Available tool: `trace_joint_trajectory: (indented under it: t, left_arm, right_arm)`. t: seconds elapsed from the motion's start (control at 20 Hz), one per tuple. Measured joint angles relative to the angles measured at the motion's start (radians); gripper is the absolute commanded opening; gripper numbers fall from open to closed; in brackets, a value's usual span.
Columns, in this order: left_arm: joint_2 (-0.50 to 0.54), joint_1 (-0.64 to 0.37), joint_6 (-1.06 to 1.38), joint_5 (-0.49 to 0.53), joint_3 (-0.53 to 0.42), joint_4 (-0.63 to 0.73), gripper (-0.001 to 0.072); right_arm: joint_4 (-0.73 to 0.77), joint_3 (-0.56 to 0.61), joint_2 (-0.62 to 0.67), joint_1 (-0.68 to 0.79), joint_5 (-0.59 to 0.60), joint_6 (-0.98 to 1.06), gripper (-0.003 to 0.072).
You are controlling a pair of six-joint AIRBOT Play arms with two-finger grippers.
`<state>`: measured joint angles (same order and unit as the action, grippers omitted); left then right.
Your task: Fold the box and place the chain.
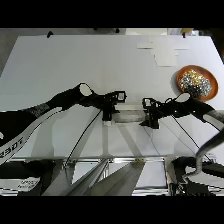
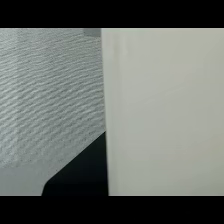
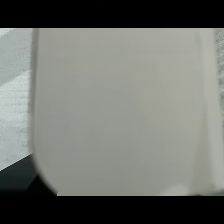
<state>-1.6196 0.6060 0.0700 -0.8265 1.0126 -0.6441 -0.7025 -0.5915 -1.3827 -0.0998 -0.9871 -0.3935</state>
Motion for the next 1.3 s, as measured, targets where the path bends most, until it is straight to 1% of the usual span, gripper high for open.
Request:
trace_joint_trajectory:
  t: [0.75,0.8,0.85,0.9,0.95,1.0,1.05,1.15,1.3]
  left_arm:
    - [0.000,0.000,0.000,0.000,0.000,0.000,0.0011]
    - [0.000,0.000,0.000,0.000,0.000,0.000,0.0026]
    - [0.001,0.000,0.000,0.001,0.000,0.000,0.0124]
    - [0.002,-0.001,0.000,0.008,0.000,-0.002,0.0321]
    - [0.005,-0.002,0.000,0.012,0.000,-0.006,0.0482]
    - [0.009,-0.002,0.000,0.009,0.000,-0.010,0.0551]
    - [0.016,-0.002,0.000,0.004,0.000,-0.011,0.0581]
    - [0.032,-0.002,-0.001,-0.005,0.000,-0.023,0.0581]
    - [0.071,-0.004,-0.023,-0.022,0.000,-0.083,0.0581]
  right_arm:
    - [0.000,0.000,0.000,0.000,0.000,0.000,0.0298]
    - [0.000,0.000,0.000,0.000,0.000,0.000,0.0298]
    - [0.000,0.000,0.000,0.000,-0.001,0.000,0.0298]
    - [-0.002,0.000,0.000,0.000,-0.003,-0.003,0.0298]
    - [-0.005,0.000,0.000,0.000,-0.007,-0.005,0.0298]
    - [-0.006,0.000,0.000,0.000,-0.010,-0.006,0.0298]
    - [-0.008,0.000,0.000,0.000,-0.010,-0.006,0.0298]
    - [-0.006,0.000,0.000,0.000,-0.009,-0.003,0.0298]
    - [-0.003,0.000,0.000,0.000,-0.006,-0.001,0.0298]
